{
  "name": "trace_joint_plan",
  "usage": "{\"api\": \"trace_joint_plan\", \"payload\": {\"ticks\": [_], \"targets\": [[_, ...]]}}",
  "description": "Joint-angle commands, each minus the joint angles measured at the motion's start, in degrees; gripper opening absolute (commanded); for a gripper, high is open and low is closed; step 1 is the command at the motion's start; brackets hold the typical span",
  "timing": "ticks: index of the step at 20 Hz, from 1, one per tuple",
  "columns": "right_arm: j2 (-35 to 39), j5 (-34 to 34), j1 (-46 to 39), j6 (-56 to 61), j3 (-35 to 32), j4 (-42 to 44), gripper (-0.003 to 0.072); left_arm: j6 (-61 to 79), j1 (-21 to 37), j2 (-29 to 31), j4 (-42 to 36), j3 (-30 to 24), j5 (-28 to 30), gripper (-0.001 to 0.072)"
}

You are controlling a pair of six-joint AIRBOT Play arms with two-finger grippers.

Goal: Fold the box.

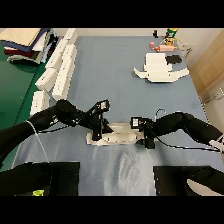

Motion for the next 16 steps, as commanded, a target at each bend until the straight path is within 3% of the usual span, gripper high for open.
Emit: {"api": "trace_joint_plan", "payload": {"ticks": [1,16], "targets": [[-0.17,-0.24,0.00,0.11,0.00,0.02,0.0503,0.00,0.00,-0.02,0.02,0.00,0.02,0.0012],[-0.17,-0.44,0.00,0.11,0.02,-0.66,0.0505,0.00,0.00,-0.02,0.02,0.00,0.02,0.0012]]}}
